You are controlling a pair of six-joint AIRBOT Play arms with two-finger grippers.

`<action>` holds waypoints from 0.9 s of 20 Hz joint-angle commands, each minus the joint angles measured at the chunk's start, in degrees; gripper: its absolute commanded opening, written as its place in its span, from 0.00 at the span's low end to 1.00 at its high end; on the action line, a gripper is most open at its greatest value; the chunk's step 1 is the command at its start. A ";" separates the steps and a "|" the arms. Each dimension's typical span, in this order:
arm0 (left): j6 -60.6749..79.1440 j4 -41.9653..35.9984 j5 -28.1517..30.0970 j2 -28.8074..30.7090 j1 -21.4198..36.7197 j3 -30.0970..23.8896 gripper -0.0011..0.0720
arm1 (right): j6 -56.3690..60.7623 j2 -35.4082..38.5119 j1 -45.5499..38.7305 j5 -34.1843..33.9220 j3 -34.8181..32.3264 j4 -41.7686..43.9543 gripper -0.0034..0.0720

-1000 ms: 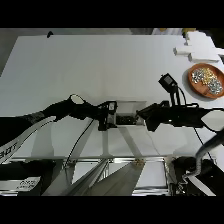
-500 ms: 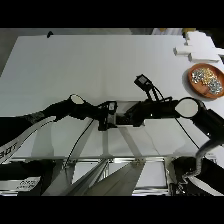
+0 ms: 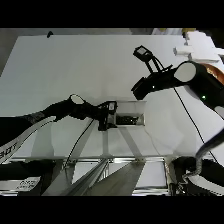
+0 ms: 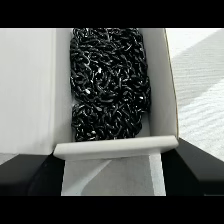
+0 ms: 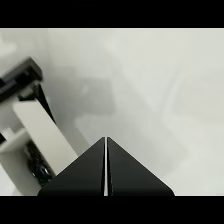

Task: Fold the box and place the chain.

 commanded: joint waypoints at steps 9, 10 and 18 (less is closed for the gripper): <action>0.02 0.02 0.02 0.00 0.02 0.02 0.06 | -23.93 4.79 -0.74 8.87 -10.54 8.24 0.07; 0.00 0.02 0.00 0.00 0.02 0.02 0.06 | -24.85 5.79 -0.70 8.22 -12.20 8.22 0.08; 0.02 0.00 0.02 0.00 0.02 0.00 0.06 | -28.02 12.90 -0.70 6.16 -19.15 8.22 0.30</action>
